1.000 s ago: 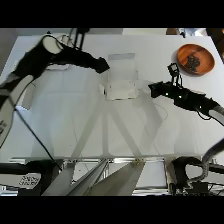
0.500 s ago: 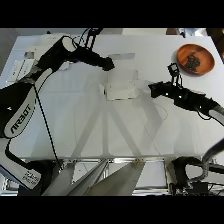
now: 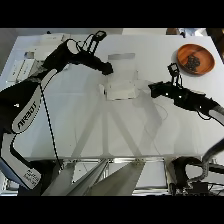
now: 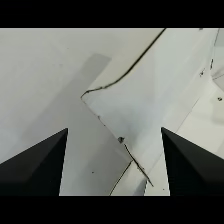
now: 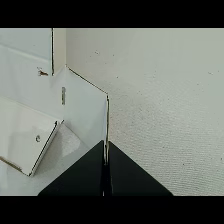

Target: Fold the box and place the chain.

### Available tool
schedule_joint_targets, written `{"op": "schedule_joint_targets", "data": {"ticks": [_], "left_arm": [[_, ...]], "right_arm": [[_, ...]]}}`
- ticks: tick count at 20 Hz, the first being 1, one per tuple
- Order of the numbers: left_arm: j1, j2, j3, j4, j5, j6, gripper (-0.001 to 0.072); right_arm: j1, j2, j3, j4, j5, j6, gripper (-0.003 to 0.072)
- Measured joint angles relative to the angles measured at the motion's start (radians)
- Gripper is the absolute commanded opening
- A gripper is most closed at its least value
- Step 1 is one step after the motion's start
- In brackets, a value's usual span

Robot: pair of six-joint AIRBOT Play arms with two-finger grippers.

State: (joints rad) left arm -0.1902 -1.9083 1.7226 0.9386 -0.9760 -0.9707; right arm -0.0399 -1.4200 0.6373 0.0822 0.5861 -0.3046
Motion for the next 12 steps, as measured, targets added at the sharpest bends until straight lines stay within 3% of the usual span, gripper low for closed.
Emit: {"op": "schedule_joint_targets", "data": {"ticks": [1,3,4,7,12], "left_arm": [[-0.003,-0.004,0.0,-0.002,0.0,0.013,0.0642],[-0.007,-0.012,0.0,-0.016,0.008,0.042,0.0531],[-0.009,-0.017,0.0,-0.02,0.011,0.063,0.051],[-0.018,-0.031,0.0,-0.026,0.019,0.13,0.051],[-0.034,-0.043,0.0,-0.031,0.034,0.219,0.043]], "right_arm": [[0.0,0.0,0.0,0.0,0.0,0.0,0.0014],[0.0,0.0,0.0,0.0,0.0,0.0,0.0014],[0.0,0.0,0.0,0.0,0.0,0.0,0.0014],[0.0,0.0,0.0,0.0,0.0,0.0,0.0014],[0.0,0.0,0.0,0.0,0.0,0.0,0.0014]]}}
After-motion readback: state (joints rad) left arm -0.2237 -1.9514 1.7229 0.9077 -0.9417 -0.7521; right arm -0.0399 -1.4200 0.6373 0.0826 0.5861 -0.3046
